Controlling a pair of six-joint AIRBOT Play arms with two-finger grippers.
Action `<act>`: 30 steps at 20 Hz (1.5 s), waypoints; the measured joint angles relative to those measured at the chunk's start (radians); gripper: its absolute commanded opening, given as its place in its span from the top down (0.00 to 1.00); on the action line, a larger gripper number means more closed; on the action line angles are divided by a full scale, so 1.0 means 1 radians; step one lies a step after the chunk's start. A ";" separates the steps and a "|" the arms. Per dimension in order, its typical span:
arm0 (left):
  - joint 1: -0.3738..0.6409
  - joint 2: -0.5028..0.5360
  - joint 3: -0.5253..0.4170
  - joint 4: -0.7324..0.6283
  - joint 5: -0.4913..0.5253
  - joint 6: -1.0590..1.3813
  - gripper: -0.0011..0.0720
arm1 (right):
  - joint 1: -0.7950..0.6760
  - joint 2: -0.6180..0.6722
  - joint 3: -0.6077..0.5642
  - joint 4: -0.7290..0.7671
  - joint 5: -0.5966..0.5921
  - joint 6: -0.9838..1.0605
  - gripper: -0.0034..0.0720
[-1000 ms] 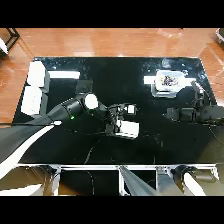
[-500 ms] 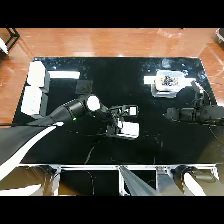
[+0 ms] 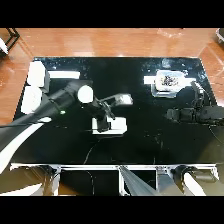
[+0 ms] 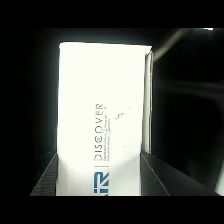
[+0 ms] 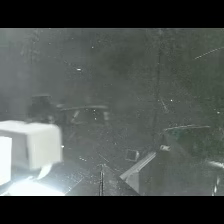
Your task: Fold the box and place the chain.
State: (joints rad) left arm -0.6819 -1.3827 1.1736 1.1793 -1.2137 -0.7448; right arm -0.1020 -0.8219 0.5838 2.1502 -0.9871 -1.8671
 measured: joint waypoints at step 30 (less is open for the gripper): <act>1.490 0.406 -0.409 0.103 0.006 -0.010 0.11 | 0.000 0.000 0.000 -0.008 0.026 0.000 0.91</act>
State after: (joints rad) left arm 0.8082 -0.9771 0.7643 1.2827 -1.2072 -0.7547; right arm -0.1020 -0.8219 0.5838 2.1426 -0.9607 -1.8668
